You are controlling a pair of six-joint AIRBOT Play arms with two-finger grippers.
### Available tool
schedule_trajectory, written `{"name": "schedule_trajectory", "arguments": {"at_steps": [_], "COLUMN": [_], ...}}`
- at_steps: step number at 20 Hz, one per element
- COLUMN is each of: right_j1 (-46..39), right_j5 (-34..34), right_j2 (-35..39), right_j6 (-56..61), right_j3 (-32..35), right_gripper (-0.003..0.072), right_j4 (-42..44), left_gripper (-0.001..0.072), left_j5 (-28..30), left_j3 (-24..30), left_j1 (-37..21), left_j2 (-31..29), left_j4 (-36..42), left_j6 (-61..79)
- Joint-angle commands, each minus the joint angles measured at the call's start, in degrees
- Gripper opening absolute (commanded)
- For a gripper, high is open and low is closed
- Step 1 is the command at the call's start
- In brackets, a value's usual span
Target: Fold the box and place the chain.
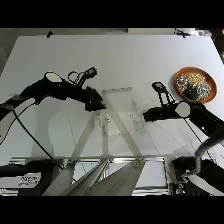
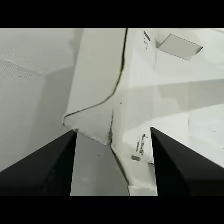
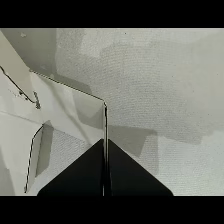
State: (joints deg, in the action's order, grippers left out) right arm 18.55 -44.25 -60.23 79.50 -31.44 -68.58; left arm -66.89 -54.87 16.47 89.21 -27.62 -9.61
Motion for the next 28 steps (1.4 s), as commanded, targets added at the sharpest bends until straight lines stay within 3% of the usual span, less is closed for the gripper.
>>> {"name": "schedule_trajectory", "arguments": {"at_steps": [1, 4, 6, 8, 10, 12, 15, 20, 24, 28], "right_j1": [0.07, 0.07, 0.07, 0.07, 0.07, 0.07, 0.02, 0.0, 0.02, 0.02], "right_j5": [-0.63, -1.38, -1.64, -1.86, -2.05, -2.36, -7.26, -20.35, -28.04, -28.57], "right_j2": [-0.04, -0.04, -0.04, -0.04, -0.02, 0.11, 1.99, 11.56, 20.48, 23.58], "right_j6": [0.02, 0.04, 0.07, 0.2, 0.17, 0.17, 0.15, 0.17, 0.0, 0.02], "right_j3": [0.02, 0.02, 0.02, 0.02, 0.0, -0.09, -2.45, -7.13, -7.1, -7.08], "right_gripper": [0.0005, 0.0005, 0.0005, 0.0005, 0.0005, 0.0016, 0.0346, 0.0346, 0.0346, 0.0344], "right_j4": [0.09, 0.09, 0.09, 0.09, 0.39, 1.51, 0.92, -5.31, -10.84, -12.41], "left_gripper": [0.0502, 0.0468, 0.0337, 0.0107, 0.0014, 0.0004, 0.0002, -0.0002, -0.0003, -0.0001], "left_j5": [-1.66, -0.17, 2.12, 4.59, 4.79, 4.76, 3.89, -3.98, 4.98, 16.24], "left_j3": [0.04, 0.02, 0.02, 0.02, 0.02, 0.02, 0.02, 0.04, 0.04, 0.04], "left_j1": [0.83, 2.82, 4.33, 5.44, 5.73, 5.62, 5.64, 6.19, 12.33, 19.52], "left_j2": [4.5, 6.19, 6.38, 6.36, 6.36, 6.16, 3.89, -2.03, -3.3, -2.1], "left_j4": [3.61, 6.88, 7.54, 6.6, 5.66, 5.31, 4.39, 1.66, 2.05, 0.24], "left_j6": [2.56, 6.91, 8.59, 8.81, 9.66, 9.84, 9.84, 9.94, 9.9, 13.44]}}
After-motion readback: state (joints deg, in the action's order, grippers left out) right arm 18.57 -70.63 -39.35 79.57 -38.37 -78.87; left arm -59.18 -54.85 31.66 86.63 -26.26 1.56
